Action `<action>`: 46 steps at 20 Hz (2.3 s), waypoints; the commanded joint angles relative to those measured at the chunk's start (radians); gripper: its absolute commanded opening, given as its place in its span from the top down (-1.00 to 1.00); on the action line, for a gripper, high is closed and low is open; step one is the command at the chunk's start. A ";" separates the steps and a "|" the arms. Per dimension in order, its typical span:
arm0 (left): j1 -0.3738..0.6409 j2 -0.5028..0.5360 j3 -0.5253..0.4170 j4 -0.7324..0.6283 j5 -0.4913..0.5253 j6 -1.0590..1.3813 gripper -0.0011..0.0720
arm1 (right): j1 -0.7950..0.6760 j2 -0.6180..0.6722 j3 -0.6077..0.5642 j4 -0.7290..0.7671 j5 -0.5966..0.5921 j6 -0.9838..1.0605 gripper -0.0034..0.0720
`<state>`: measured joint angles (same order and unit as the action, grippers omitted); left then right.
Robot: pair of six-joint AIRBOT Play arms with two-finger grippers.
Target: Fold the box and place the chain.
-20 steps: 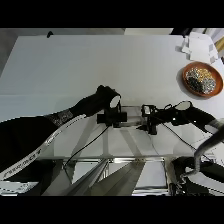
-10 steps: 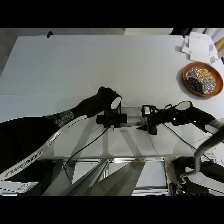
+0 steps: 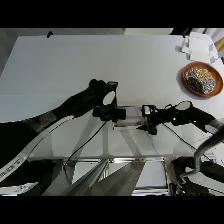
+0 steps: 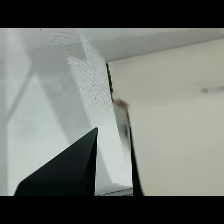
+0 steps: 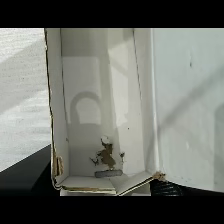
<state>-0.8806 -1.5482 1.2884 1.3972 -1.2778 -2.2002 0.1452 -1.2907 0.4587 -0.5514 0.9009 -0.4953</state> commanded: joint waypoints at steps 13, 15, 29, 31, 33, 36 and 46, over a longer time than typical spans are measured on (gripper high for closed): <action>0.107 0.432 -0.513 -0.281 0.268 1.562 -0.74 | 0.000 0.000 0.000 -0.001 0.001 0.000 0.12; 0.132 0.412 -0.582 -0.417 0.373 1.829 -0.93 | 0.000 0.000 0.000 -0.001 0.001 0.000 0.12; 0.249 0.122 -0.602 -0.829 0.616 2.201 -0.96 | 0.000 0.000 0.000 -0.001 0.001 0.000 0.12; 0.257 0.122 -0.602 -0.829 0.612 2.230 -0.97 | 0.000 0.000 0.000 -0.001 0.001 0.000 0.12; 0.259 0.122 -0.602 -0.842 0.587 2.280 -0.97 | 0.000 0.000 0.000 -0.001 0.001 0.000 0.12; 0.255 0.122 -0.602 -0.868 0.525 2.385 -0.97 | 0.000 0.000 0.000 -0.001 0.001 0.000 0.12; 0.233 0.122 -0.602 -0.918 0.556 2.388 -0.97 | 0.000 0.000 0.000 -0.001 0.001 0.000 0.12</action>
<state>-0.6399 -1.4254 0.6865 0.5037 -0.7311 0.1810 0.1452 -1.2907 0.4587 -0.5526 0.9016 -0.4961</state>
